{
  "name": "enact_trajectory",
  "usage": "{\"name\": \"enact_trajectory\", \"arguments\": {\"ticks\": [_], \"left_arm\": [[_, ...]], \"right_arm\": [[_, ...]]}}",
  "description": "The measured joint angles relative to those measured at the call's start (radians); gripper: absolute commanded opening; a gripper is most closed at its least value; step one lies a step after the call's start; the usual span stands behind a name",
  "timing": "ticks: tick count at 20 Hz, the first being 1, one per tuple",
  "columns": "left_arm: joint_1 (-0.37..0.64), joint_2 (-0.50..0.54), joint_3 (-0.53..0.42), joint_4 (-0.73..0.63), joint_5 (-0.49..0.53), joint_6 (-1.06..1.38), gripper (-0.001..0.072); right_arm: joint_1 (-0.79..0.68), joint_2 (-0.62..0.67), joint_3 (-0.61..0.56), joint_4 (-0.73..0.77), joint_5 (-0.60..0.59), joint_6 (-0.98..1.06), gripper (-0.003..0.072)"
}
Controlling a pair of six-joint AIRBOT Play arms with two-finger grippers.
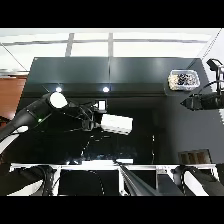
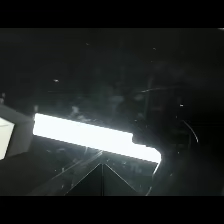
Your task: Fold the box and place the chain.
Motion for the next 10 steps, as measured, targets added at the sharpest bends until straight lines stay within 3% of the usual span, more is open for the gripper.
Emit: {"name": "enact_trajectory", "arguments": {"ticks": [4, 10], "left_arm": [[-0.072, -0.027, 0.090, -0.035, -0.025, -0.034, 0.0706], [-0.135, -0.223, 0.242, -0.051, -0.105, -0.126, 0.0706]], "right_arm": [[-0.022, 0.006, -0.043, 0.064, -0.024, -0.006, 0.0017], [-0.028, 0.008, -0.067, 0.118, -0.015, -0.017, 0.0016]]}}
